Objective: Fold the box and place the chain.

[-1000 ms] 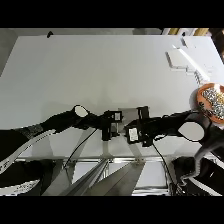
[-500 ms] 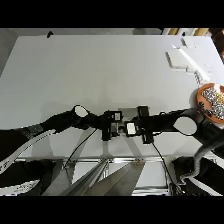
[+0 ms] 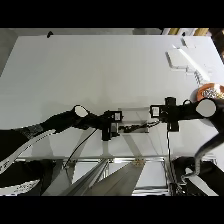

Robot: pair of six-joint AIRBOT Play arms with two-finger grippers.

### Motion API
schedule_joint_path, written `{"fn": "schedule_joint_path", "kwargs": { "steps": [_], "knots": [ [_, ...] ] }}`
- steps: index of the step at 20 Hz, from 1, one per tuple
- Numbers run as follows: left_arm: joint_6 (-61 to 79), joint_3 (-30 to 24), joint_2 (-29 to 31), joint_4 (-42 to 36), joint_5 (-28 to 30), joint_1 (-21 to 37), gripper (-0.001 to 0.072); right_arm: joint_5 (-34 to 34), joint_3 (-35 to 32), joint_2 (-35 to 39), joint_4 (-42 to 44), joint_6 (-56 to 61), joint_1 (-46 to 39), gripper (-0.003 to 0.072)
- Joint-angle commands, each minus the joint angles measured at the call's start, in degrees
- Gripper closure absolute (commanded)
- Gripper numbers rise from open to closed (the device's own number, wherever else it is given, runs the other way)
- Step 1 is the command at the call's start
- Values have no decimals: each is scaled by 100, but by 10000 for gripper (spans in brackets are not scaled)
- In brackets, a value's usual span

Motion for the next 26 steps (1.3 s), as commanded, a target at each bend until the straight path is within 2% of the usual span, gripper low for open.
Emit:
{"fn": "schedule_joint_path", "kwargs": {
  "steps": [1, 4, 8, 15, 16, 17, 19, 22, 26],
  "knots": [
    [0, 0, 4, 0, 2, 4, 542, -31, -31, -623, 31, -586, -197, 570],
    [0, 0, 4, 0, 0, 4, 542, -63, -31, -1211, 402, -732, -35, 507],
    [2, 0, 4, 0, 2, 4, 542, -144, -31, -1539, 586, -968, 20, 507],
    [2, 0, 2, 0, 2, 4, 542, -122, -74, -1650, 636, -984, 20, 515],
    [2, 0, 2, 0, 2, 4, 542, -125, -79, -1650, 634, -981, 20, 563],
    [0, 0, 4, 0, 2, 4, 542, -127, -79, -1626, 586, -874, 20, 664],
    [2, 0, 4, 0, 2, 4, 542, -122, -76, -1427, 437, -474, 22, 673],
    [2, 0, 4, 0, 2, 4, 542, -4, -76, -605, -55, -68, 221, 674],
    [2, 0, 2, 0, 2, 4, 542, 140, -76, 599, 116, 282, 953, 674]
  ]
}}
